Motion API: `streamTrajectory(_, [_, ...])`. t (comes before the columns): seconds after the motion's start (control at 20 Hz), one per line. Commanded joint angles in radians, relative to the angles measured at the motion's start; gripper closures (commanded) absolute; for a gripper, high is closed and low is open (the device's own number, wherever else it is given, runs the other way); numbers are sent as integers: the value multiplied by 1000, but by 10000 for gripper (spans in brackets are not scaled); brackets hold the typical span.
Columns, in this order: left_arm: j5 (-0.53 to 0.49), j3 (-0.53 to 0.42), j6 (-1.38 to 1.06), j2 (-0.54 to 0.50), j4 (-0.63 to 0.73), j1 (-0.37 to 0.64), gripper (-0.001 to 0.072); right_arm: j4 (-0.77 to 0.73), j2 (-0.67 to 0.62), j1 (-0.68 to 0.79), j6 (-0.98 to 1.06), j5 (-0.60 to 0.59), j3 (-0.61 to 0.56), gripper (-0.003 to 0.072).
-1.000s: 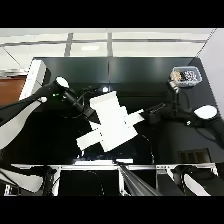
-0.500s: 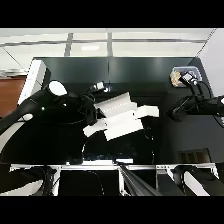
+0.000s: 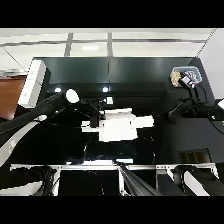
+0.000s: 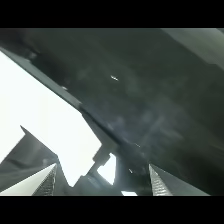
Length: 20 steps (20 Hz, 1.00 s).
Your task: Fold the box and place the chain.
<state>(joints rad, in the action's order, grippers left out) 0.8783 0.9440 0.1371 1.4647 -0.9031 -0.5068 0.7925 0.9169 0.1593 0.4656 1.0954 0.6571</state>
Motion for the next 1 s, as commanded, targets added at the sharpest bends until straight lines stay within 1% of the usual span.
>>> streamTrajectory(0.0, [-15,0,-10,31,-12,-5,683,-148,2,1,-157,-62,-103,52])
streamTrajectory(0.05, [-16,0,-10,31,-13,-4,683,-175,5,0,-198,-72,-133,52])
streamTrajectory(0.15, [-16,0,-10,31,-13,-4,683,-214,18,-39,-280,-137,-183,52])
streamTrajectory(0.35, [-15,0,-10,31,-13,-5,683,-171,61,-221,-385,-209,-201,49])
streamTrajectory(0.4, [-15,0,-10,31,-12,-5,683,-156,76,-263,-385,-227,-201,-27])
streamTrajectory(0.55, [-14,0,-10,31,-12,-5,683,-114,103,-357,-421,-236,-201,-26])
streamTrajectory(0.75, [-14,0,-10,31,-12,-5,683,-11,115,-425,-607,-221,-201,-24])
streamTrajectory(0.95, [-14,0,-10,31,-12,-5,683,-51,169,-515,-721,-253,-201,-23])
